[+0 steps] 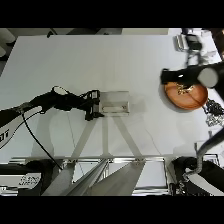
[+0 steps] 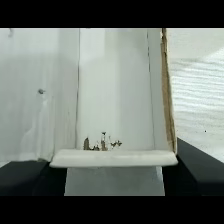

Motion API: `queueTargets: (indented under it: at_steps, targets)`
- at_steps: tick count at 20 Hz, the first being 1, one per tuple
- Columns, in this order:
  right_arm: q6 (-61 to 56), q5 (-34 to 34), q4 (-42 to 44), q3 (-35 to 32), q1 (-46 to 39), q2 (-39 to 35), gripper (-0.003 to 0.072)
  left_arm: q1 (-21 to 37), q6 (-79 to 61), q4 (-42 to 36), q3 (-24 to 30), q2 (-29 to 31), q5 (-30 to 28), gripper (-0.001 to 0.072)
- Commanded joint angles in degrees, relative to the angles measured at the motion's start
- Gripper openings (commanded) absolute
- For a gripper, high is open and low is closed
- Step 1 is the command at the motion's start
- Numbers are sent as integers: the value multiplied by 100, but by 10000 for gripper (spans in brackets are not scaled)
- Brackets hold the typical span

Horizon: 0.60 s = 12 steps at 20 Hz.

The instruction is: Fold the box and place the chain.

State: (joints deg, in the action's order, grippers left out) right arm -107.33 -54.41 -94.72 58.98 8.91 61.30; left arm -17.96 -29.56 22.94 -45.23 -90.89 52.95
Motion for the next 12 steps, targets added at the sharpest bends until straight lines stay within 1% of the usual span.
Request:
queueTargets:
  at_steps: [1,3,5,7,9,12]
  targets:
    - [831,190,114,9,-1574,291,694,0,-2,0,-2,4,-2,108]
    - [1224,197,505,173,-2245,787,695,0,-2,0,-2,4,0,108]
    - [1445,42,863,599,-2627,1449,698,0,-2,0,-2,4,-2,108]
    - [1453,-28,778,1064,-2688,2124,700,0,-2,0,-2,4,-2,108]
    - [1486,-22,828,1357,-2682,2734,705,0,-2,0,-2,4,-2,108]
    - [1486,280,903,1471,-2682,3373,708,0,-2,0,-2,4,0,108]
